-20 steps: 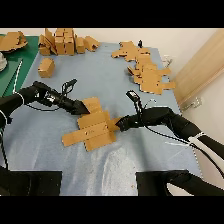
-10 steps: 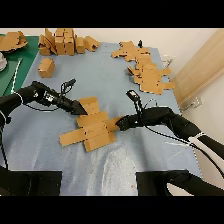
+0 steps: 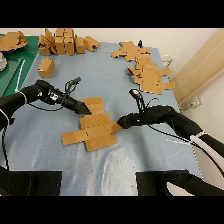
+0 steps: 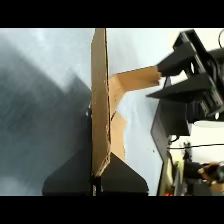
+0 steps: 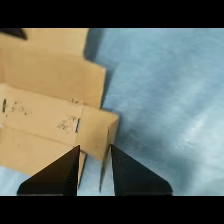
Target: Fold the box.
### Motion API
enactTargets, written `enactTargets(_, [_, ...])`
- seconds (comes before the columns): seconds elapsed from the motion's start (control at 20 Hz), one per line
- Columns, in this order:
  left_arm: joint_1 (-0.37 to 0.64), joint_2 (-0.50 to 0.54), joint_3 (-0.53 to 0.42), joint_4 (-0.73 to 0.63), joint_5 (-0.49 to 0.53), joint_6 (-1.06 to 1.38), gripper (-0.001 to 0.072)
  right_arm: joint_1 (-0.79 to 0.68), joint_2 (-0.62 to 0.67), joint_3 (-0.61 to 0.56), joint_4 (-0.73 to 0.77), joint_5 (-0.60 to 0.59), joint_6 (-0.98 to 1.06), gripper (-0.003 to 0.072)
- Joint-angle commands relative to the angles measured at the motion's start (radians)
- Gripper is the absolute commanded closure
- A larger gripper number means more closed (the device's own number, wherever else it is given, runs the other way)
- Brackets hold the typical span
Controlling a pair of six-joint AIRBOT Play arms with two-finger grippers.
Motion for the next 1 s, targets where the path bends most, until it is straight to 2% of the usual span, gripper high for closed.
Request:
enactTargets(0.0, [-0.117, 0.002, 0.083, -0.007, -0.006, 0.112, 0.07, -0.093, 0.004, 0.044, -0.088, 0.004, 0.157, 0.0409])
enactTargets(0.1, [-0.216, 0.024, 0.127, 0.09, 0.034, 0.161, 0.07, -0.161, 0.014, 0.081, -0.087, -0.013, 0.203, 0.0409])
enactTargets(0.2, [-0.306, 0.083, 0.12, 0.269, 0.148, 0.189, 0.0701, -0.203, 0.025, 0.101, -0.087, -0.043, 0.239, 0.0412])
enactTargets(0.3, [-0.356, 0.15, 0.098, 0.365, 0.23, 0.24, 0.0701, -0.207, 0.029, 0.101, -0.087, -0.066, 0.259, 0.0552])
enactTargets(0.35, [-0.369, 0.19, 0.073, 0.361, 0.266, 0.298, 0.0701, -0.206, 0.029, 0.1, -0.087, -0.088, 0.259, 0.059])
enactTargets(0.55, [-0.369, 0.335, -0.114, 0.269, 0.436, 0.474, 0.0701, -0.19, 0.025, 0.1, -0.084, -0.099, 0.299, 0.0591])
enactTargets(0.65, [-0.343, 0.394, -0.226, 0.128, 0.488, 0.613, 0.0701, -0.19, 0.025, 0.1, -0.084, -0.099, 0.308, 0.059])
enactTargets(0.8, [-0.28, 0.422, -0.343, -0.12, 0.498, 0.857, 0.07, -0.19, 0.025, 0.1, -0.079, -0.095, 0.314, 0.0591])
enactTargets(0.95, [-0.263, 0.417, -0.389, -0.177, 0.478, 0.969, 0.07, -0.189, 0.025, 0.1, -0.079, -0.086, 0.34, 0.059])
